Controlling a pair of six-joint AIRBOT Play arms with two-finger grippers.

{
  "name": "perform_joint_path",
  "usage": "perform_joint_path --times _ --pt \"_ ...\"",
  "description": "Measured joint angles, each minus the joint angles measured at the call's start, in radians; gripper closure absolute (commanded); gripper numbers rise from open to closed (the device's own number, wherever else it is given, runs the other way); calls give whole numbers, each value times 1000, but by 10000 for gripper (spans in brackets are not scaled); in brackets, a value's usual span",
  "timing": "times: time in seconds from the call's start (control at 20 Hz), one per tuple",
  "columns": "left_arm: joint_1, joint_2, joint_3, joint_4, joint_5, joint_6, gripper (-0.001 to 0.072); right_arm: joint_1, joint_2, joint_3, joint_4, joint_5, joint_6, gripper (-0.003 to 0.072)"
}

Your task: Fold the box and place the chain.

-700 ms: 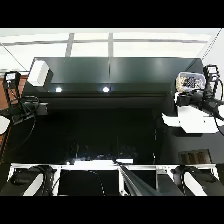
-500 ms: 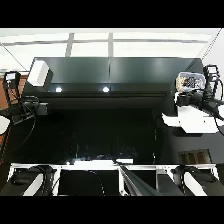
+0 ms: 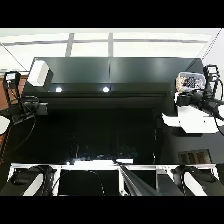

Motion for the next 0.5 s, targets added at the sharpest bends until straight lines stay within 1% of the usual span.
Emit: perform_joint_path --times 0.1,0.2,0.25,0.3,0.35,0.4,0.5 --pt "0 -4 0 -13 47 0 682 0 0 0 30 -2 0 670" --pt "0 -11 0 -32 101 0 681 0 0 0 99 -15 0 670" --pt "0 -16 -1 -41 130 0 644 1 -1 0 144 -32 0 631" --pt "0 -27 -1 -58 160 0 308 2 -5 -1 187 -64 -2 213" --pt "-1 -40 -1 -87 197 0 2 2 -11 -1 213 -97 -4 -13" --pt "-4 -57 -1 -122 229 0 0 1 -19 -1 222 -131 -7 -13" --pt "-19 -95 -1 -201 271 -3 0 -14 -36 6 182 -164 -5 -12"
